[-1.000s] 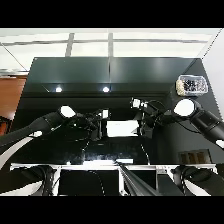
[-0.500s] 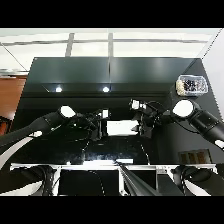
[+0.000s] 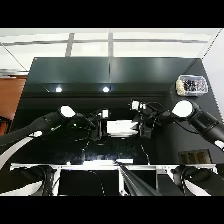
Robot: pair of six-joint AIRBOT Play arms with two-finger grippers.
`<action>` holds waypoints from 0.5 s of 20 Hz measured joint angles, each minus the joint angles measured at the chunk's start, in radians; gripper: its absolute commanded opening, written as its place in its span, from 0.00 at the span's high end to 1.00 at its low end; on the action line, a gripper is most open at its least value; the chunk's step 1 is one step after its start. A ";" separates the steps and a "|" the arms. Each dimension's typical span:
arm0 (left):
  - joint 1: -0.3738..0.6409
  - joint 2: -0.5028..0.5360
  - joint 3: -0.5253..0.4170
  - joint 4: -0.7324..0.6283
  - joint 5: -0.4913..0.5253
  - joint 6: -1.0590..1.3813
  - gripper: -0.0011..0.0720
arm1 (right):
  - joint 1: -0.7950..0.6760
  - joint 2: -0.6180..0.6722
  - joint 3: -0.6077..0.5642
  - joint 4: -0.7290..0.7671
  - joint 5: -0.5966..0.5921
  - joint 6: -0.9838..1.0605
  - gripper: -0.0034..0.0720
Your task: Fold the box and place the chain.
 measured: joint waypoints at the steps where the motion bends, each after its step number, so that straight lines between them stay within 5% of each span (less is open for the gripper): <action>1: 0.000 0.000 0.000 0.000 0.000 0.000 0.48 | 0.000 0.000 -0.003 0.000 0.000 0.001 0.55; 5: 0.000 0.000 0.000 0.000 0.000 0.000 0.48 | 0.000 0.000 -0.009 0.008 -0.010 0.003 0.55; 7: 0.000 0.000 0.000 0.000 0.000 0.000 0.48 | 0.000 0.000 -0.010 0.019 -0.017 0.003 0.79; 10: 0.000 0.000 0.000 0.000 0.000 0.002 0.48 | 0.000 0.000 -0.010 0.027 -0.026 0.002 0.77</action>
